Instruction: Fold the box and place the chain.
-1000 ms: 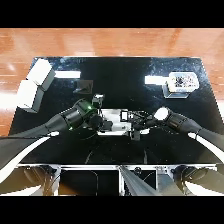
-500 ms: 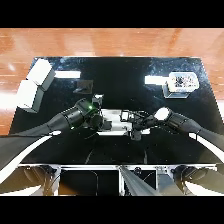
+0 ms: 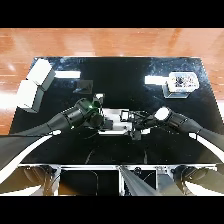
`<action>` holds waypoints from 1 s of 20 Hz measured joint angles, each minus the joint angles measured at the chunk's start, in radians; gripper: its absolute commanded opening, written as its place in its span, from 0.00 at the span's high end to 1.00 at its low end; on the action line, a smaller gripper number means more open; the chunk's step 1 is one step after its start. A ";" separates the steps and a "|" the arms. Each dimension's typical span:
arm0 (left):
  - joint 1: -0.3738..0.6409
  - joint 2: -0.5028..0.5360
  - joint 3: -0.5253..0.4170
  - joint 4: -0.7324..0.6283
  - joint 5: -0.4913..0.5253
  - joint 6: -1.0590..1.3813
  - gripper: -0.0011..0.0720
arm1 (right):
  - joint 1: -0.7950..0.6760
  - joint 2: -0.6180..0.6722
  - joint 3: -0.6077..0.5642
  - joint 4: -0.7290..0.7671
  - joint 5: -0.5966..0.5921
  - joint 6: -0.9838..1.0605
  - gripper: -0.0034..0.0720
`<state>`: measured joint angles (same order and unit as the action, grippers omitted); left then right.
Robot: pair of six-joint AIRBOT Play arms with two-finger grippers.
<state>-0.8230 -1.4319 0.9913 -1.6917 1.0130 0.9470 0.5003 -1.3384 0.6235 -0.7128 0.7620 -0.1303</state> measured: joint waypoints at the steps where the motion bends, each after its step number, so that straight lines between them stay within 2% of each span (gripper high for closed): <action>1: 0.001 0.000 0.007 -0.001 0.004 -0.001 0.38 | 0.000 0.000 0.000 0.004 -0.002 0.002 0.32; 8: 0.007 0.001 0.069 0.091 0.148 -0.018 0.38 | 0.002 -0.001 0.000 0.007 -0.002 0.002 0.32; 14: 0.035 0.001 0.077 0.112 0.181 -0.035 0.39 | 0.002 -0.001 0.000 0.006 -0.001 0.002 0.32; 16: 0.046 -0.002 0.077 0.102 0.181 -0.038 0.51 | 0.002 -0.002 0.000 0.005 -0.001 0.003 0.32; 20: 0.055 -0.021 0.077 0.072 0.182 -0.038 0.53 | 0.001 -0.001 0.000 0.005 0.000 0.003 0.32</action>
<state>-0.7677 -1.4532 1.0687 -1.6196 1.1946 0.9092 0.5014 -1.3396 0.6235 -0.7078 0.7616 -0.1276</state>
